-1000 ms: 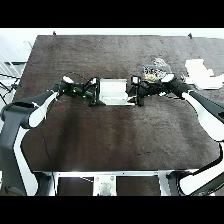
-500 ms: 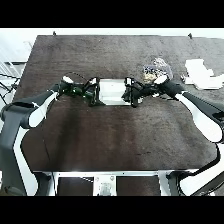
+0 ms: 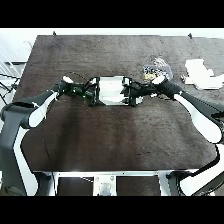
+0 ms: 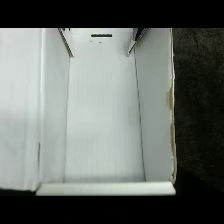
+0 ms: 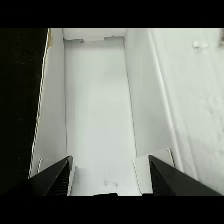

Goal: Fold the box and place the chain.

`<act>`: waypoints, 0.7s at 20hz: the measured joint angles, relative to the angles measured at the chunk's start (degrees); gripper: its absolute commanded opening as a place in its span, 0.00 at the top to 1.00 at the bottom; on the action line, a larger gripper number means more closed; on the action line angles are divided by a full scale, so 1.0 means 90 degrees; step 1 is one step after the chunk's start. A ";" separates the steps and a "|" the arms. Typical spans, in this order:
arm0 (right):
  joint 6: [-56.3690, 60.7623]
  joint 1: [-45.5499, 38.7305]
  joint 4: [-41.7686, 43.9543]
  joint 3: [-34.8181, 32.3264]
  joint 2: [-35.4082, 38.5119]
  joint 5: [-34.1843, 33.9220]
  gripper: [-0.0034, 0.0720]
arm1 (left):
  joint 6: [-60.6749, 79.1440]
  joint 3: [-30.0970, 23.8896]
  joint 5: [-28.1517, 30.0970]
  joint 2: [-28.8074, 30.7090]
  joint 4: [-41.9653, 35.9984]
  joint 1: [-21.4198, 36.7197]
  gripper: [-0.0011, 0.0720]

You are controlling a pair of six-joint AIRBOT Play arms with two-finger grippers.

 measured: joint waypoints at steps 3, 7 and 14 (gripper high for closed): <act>0.0000 0.0000 -0.0005 0.0000 0.0000 -0.0027 0.42 | -0.0002 0.0000 0.0002 0.0000 0.0000 0.0000 0.30; 0.0090 -0.0046 -0.0151 0.0002 0.0041 -0.0056 0.94 | -0.0010 0.0000 0.0002 0.0000 -0.0002 0.0000 0.30; 0.1209 -0.0364 -0.0855 0.0002 0.0675 0.0279 0.94 | -0.0007 0.0000 0.0002 0.0000 -0.0002 0.0000 0.30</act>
